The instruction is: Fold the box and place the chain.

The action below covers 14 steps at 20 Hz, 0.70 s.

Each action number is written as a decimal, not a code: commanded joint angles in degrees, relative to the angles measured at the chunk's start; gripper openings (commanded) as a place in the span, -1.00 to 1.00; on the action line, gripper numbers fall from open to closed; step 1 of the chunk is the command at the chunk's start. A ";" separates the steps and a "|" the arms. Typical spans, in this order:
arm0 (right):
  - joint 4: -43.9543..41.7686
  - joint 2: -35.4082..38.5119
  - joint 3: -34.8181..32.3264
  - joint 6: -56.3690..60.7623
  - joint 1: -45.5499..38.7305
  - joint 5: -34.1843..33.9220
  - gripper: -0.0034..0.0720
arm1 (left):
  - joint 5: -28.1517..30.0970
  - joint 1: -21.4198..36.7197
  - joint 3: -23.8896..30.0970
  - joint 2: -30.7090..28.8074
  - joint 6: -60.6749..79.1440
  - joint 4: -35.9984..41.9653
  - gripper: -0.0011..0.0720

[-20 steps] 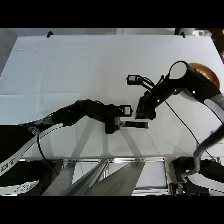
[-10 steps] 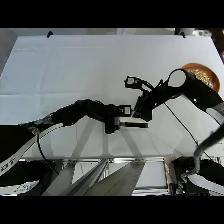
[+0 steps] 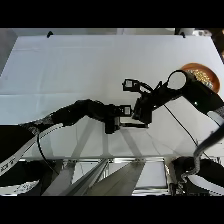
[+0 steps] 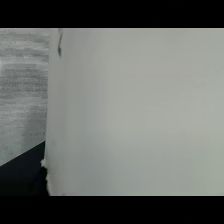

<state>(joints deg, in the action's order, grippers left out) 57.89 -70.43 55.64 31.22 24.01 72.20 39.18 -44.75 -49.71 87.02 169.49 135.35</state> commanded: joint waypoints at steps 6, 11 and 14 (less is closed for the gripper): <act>1.97 0.07 -4.28 -0.02 0.92 -3.02 -0.28 | 0.02 0.02 0.02 0.02 0.00 -0.02 -0.77; 1.88 1.16 -4.63 0.02 1.60 -4.94 -0.32 | 0.02 0.02 0.02 0.04 0.00 -0.02 -0.77; 0.63 1.53 -5.29 0.02 2.60 -6.08 -0.40 | 0.00 0.02 0.02 0.02 0.00 -0.02 -0.77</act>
